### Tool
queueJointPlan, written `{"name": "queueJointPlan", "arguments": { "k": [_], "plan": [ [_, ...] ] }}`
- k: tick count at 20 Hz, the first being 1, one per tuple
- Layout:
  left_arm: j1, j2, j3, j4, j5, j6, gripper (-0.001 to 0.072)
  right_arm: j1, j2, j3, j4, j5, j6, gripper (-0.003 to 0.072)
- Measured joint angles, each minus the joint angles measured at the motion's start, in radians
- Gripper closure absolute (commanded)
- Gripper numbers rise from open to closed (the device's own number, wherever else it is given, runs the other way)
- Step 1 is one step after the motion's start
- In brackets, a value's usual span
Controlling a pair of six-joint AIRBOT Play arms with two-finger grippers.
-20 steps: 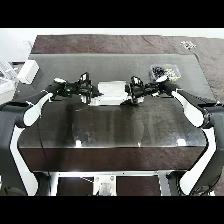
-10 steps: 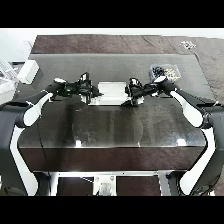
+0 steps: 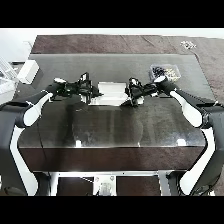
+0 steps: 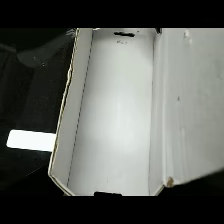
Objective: Fold the box and place the chain.
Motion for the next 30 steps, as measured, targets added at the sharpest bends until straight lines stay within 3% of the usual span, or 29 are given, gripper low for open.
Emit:
{"name": "queueJointPlan", "arguments": {
  "k": [25,26,27,28,30],
  "plan": [
    [0.0,0.0,0.0,-0.003,0.0,0.0,0.0687,0.0,0.0,0.0,-0.001,0.001,0.0,0.0103],
    [0.0,0.0,0.0,-0.003,-0.001,0.0,0.0666,0.0,0.0,0.0,-0.001,0.001,0.0,0.0103],
    [0.0,0.0,0.0,-0.005,-0.005,0.0,0.0414,0.0,0.0,0.0,-0.001,0.001,0.0,0.0104],
    [0.0,-0.002,-0.001,0.005,-0.009,0.0,0.0313,0.0,0.0,0.0,-0.003,0.003,0.0,0.0104],
    [0.002,0.001,0.0,-0.007,-0.032,-0.002,0.0315,0.0,0.0,0.0,-0.003,0.004,0.0,0.0104]
  ]
}}
